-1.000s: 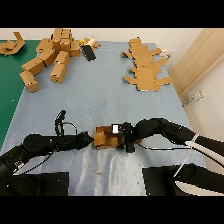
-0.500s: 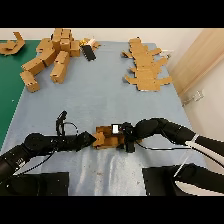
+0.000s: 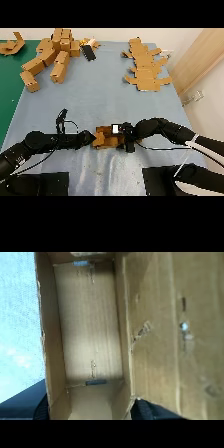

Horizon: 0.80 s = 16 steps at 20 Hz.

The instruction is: Fold the box.

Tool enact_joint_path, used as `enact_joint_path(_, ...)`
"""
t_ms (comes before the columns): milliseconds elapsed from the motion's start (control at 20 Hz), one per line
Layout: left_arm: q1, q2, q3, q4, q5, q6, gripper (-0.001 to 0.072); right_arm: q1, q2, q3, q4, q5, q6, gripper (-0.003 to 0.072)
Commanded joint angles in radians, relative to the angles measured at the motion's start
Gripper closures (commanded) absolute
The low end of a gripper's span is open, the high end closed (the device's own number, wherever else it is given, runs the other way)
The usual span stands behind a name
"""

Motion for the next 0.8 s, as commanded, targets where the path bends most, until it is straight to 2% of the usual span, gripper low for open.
enact_joint_path(0,-0.046,-0.032,0.033,0.046,-0.001,-0.040,0.0307,0.001,-0.001,-0.001,0.000,-0.002,0.000,0.0187)
enact_joint_path(250,-0.143,-0.132,0.087,0.053,0.076,-0.037,0.0307,0.001,-0.001,-0.001,0.000,-0.018,0.000,0.0188)
enact_joint_path(400,-0.149,-0.178,0.125,0.069,0.059,-0.038,0.0307,0.001,-0.001,-0.001,0.000,-0.043,0.000,0.0188)
enact_joint_path(750,-0.149,-0.181,0.135,0.200,0.017,-0.146,0.0307,0.001,-0.001,-0.001,0.000,-0.042,0.000,0.0187)
